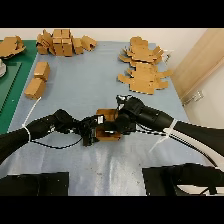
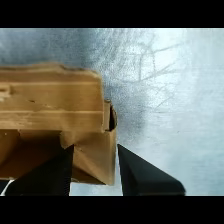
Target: Fold the box.
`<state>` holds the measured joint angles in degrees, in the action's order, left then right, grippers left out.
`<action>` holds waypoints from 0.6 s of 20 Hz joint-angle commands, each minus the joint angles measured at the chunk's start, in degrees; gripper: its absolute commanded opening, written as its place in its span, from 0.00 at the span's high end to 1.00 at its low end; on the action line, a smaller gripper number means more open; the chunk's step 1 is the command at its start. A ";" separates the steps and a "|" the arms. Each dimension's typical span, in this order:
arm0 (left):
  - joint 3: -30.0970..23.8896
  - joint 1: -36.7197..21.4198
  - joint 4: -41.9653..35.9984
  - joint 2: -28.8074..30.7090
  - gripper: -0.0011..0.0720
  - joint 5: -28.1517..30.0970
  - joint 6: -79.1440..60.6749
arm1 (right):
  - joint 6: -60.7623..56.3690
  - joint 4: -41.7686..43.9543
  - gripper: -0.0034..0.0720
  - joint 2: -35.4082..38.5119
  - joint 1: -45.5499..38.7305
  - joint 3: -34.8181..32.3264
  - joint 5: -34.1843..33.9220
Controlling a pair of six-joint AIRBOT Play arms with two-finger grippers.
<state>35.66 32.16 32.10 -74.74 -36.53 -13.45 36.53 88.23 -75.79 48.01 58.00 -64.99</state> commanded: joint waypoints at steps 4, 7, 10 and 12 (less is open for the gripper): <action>-0.02 0.00 0.02 -0.04 0.27 0.02 0.00 | -7.34 -1.66 0.42 -6.23 2.34 5.42 -8.09; -0.02 0.00 0.02 -0.04 0.27 0.00 0.00 | -9.16 -4.37 0.42 -6.27 2.32 5.42 -10.99; -0.02 0.00 0.02 -0.04 0.27 0.00 0.00 | -9.14 -5.40 0.42 -6.27 2.32 5.42 -10.97; -0.02 0.00 0.02 -0.04 0.27 0.00 0.00 | -9.11 -5.55 0.42 -6.27 2.32 5.42 -10.97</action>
<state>35.66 32.16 32.12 -74.74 -36.53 -13.45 27.99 83.74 -81.91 50.26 63.29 -75.11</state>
